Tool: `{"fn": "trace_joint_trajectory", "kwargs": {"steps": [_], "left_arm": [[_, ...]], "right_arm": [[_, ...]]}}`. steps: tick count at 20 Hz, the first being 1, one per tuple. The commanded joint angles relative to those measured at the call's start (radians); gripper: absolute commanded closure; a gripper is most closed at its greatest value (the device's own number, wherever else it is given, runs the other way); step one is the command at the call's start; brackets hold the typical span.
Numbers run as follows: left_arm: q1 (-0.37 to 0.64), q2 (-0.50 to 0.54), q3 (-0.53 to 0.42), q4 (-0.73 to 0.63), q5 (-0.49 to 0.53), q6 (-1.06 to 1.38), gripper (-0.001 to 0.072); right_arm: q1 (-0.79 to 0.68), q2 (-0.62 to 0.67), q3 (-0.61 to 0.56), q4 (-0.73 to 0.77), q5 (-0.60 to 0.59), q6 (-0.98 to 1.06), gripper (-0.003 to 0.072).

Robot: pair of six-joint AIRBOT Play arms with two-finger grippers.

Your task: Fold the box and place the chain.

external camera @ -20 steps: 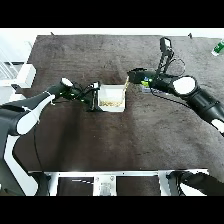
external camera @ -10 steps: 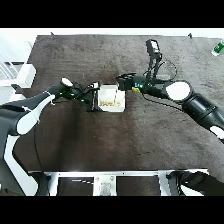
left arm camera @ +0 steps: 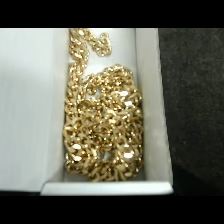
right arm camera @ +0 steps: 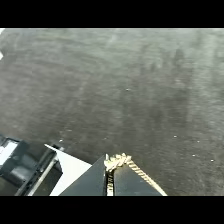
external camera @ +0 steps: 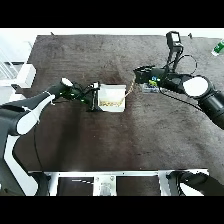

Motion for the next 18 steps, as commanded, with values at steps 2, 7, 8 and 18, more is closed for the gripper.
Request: {"fn": "trace_joint_trajectory", "kwargs": {"steps": [2,7,8,18], "left_arm": [[0.000,0.000,0.000,0.000,0.000,0.000,0.0227],[0.000,0.000,0.000,0.000,0.000,0.000,0.0227],[0.000,0.000,0.000,0.000,0.000,0.000,0.0227],[0.000,0.000,0.000,0.000,0.000,0.000,0.0227]], "right_arm": [[0.047,0.009,0.001,-0.021,0.026,0.014,0.0677],[0.143,0.002,0.001,-0.021,-0.024,0.018,0.0677],[0.151,-0.008,0.001,-0.021,-0.037,0.018,0.0677],[0.156,-0.300,0.000,-0.030,-0.050,0.032,0.0492]]}}
